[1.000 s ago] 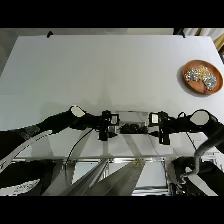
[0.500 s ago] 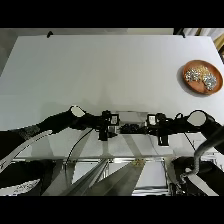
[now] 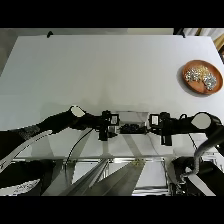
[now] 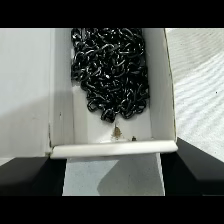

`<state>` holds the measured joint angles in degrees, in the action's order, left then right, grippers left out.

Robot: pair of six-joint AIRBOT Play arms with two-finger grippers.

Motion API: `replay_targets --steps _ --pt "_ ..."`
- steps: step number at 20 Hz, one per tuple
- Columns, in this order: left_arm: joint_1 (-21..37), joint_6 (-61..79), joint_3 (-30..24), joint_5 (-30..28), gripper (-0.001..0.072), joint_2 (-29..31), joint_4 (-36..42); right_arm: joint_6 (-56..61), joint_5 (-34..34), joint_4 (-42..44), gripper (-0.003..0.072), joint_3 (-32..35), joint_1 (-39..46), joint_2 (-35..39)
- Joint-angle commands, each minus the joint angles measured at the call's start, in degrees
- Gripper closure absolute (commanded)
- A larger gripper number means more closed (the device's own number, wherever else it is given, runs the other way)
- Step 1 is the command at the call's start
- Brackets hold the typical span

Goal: Fold the box and place the chain.

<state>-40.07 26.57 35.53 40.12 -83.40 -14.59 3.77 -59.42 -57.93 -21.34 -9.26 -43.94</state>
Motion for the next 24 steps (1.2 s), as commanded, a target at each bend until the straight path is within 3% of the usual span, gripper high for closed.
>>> replay_targets --steps 1,6,11,17,18,20,24 --pt "-0.02 0.02 0.02 -0.02 0.0455 0.02 -0.02 2.67 -0.85 0.52 0.0668 -1.33 0.44 6.32" --pt "-0.02 0.02 0.02 -0.02 0.0455 0.02 -0.02 3.80 -0.26 12.26 0.0669 -4.04 -4.11 10.73" --pt "-0.02 0.02 0.02 -0.02 0.0455 0.02 -0.02 3.91 8.50 19.02 0.0669 -4.74 -13.55 10.71" --pt "-0.02 0.02 0.02 -0.02 0.0455 0.02 -0.02 8.74 14.03 20.26 0.0668 -4.74 -17.70 7.08" --pt "-0.02 0.02 0.02 -0.02 0.0455 0.02 -0.02 9.66 14.10 19.69 0.0639 -4.74 -17.70 5.49" --pt "-0.02 0.02 0.02 -0.02 0.0455 0.02 -0.02 10.54 14.05 17.53 0.0499 -4.74 -17.68 2.45" --pt "-0.02 0.02 0.02 -0.02 0.0455 0.02 -0.02 10.80 14.25 17.07 0.0484 -4.74 -17.62 0.63"
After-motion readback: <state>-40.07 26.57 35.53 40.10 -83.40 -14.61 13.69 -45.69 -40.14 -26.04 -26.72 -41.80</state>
